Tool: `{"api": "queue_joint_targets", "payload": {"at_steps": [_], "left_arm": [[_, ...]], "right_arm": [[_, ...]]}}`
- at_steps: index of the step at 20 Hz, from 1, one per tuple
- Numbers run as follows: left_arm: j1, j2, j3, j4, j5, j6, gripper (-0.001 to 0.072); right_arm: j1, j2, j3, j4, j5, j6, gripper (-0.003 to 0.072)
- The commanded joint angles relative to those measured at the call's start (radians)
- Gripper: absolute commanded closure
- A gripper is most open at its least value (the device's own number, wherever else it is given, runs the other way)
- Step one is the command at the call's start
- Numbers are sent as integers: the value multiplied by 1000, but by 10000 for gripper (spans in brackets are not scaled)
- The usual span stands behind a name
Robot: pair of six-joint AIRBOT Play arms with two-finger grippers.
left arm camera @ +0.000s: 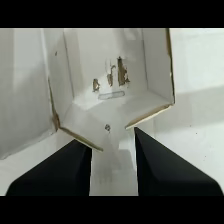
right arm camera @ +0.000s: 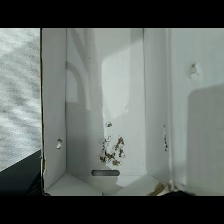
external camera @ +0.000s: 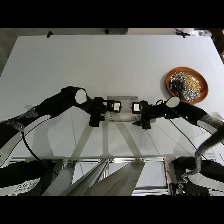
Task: Fold the box and place the chain.
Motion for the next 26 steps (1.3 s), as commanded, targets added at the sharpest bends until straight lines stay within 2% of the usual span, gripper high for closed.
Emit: {"api": "queue_joint_targets", "payload": {"at_steps": [1,3,5,15,16,18,21,24,25,26], "left_arm": [[-18,0,0,-11,33,4,445],[-19,0,0,-12,62,3,451],[-19,-1,0,-12,72,3,523],[-56,-17,-1,-108,110,6,525],[-59,-21,0,-120,111,3,572],[-62,-28,-1,-129,111,2,579],[-63,-40,-1,-140,110,-1,575],[-63,-51,0,-140,108,-2,534],[-63,-51,-1,-140,109,-2,468],[-63,-49,0,-140,109,-2,436]], "right_arm": [[0,1,0,0,0,0,351],[0,1,0,0,0,0,351],[0,1,0,0,0,0,351],[0,1,0,0,0,0,351],[0,1,0,0,0,0,351],[0,1,0,0,0,0,351],[0,1,0,0,0,0,351],[0,1,0,0,0,0,351],[0,1,0,0,0,0,351],[0,1,0,0,0,0,351]]}}
